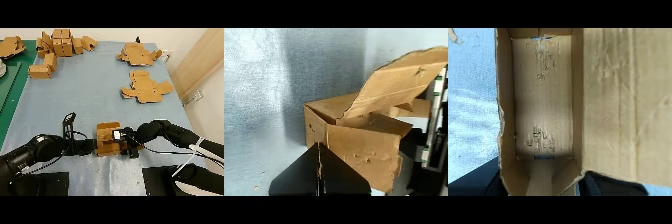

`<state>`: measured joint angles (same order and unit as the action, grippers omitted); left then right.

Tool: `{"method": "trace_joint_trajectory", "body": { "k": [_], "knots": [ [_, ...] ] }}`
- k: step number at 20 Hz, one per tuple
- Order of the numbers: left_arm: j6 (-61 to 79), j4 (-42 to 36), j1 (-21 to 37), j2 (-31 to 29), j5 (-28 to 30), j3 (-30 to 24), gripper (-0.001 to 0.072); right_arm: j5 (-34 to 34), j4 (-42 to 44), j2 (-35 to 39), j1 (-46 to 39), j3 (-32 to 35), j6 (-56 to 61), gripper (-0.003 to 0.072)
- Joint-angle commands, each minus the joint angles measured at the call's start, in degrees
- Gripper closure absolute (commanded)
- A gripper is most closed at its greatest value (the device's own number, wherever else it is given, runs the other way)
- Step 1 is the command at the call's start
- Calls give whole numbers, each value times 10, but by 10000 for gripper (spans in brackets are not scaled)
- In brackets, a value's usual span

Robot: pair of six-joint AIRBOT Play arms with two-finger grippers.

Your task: Fold the box.

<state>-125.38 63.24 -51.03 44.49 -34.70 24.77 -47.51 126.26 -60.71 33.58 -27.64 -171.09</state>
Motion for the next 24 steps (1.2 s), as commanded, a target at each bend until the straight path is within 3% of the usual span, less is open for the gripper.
{"method": "trace_joint_trajectory", "body": {
  "k": [1, 5, 9, 20, 21, 22, 23, 24],
  "knots": [
    [-145, 147, -54, 54, -47, 59, 703, 0, 0, 0, 0, 0, 0, 114],
    [-169, 166, -68, 75, -51, 90, 703, 0, 0, 0, 0, 0, 0, 115],
    [-187, 201, -69, 73, -105, 122, 702, 0, 0, 0, 0, 0, 0, 114],
    [-187, 160, -69, 73, -109, 123, 696, 1, 0, 0, 1, 0, 0, 115],
    [-187, 158, -69, 73, -109, 123, 623, 1, 0, 0, 1, 0, 0, 114],
    [-187, 155, -68, 73, -109, 123, 276, 1, 0, 0, 0, 0, 0, 115],
    [-187, 149, -68, 73, -109, 123, 108, 1, 0, 0, 1, 0, 0, 115],
    [-187, 149, -68, 73, -109, 123, 113, 1, 0, 0, 1, 0, 0, 115]
  ]
}}
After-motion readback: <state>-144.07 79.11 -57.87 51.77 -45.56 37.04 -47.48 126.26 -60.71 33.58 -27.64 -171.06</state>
